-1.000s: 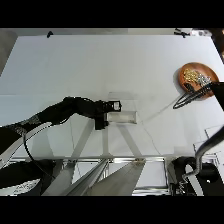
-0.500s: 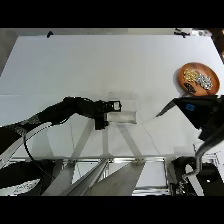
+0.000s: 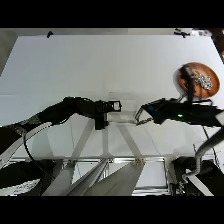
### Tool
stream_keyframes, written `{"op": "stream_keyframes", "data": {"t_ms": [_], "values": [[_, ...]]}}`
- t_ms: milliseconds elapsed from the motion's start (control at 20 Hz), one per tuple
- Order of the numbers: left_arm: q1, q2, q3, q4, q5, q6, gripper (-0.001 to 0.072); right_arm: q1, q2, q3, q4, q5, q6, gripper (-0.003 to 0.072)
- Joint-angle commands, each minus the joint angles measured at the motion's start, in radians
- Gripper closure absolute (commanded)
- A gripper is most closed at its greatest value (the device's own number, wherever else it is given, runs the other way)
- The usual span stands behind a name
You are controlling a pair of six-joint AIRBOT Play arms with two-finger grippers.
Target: Fold the box and place the chain.
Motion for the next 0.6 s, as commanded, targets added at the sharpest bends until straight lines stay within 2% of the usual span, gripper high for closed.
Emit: {"op": "stream_keyframes", "data": {"t_ms": [0, 400, 550], "values": [[0.000, 0.001, 0.000, 0.001, 0.000, 0.000, 0.0314, 0.105, -0.171, -0.014, -0.035, -0.131, -0.008, 0.0670], [0.000, 0.001, 0.000, 0.001, 0.000, 0.000, 0.0314, 0.225, -0.376, -0.013, -0.023, -0.290, 0.002, 0.0670], [0.000, 0.001, 0.000, 0.001, 0.000, 0.000, 0.0314, 0.268, -0.410, -0.013, -0.016, -0.341, 0.027, 0.0669]]}}
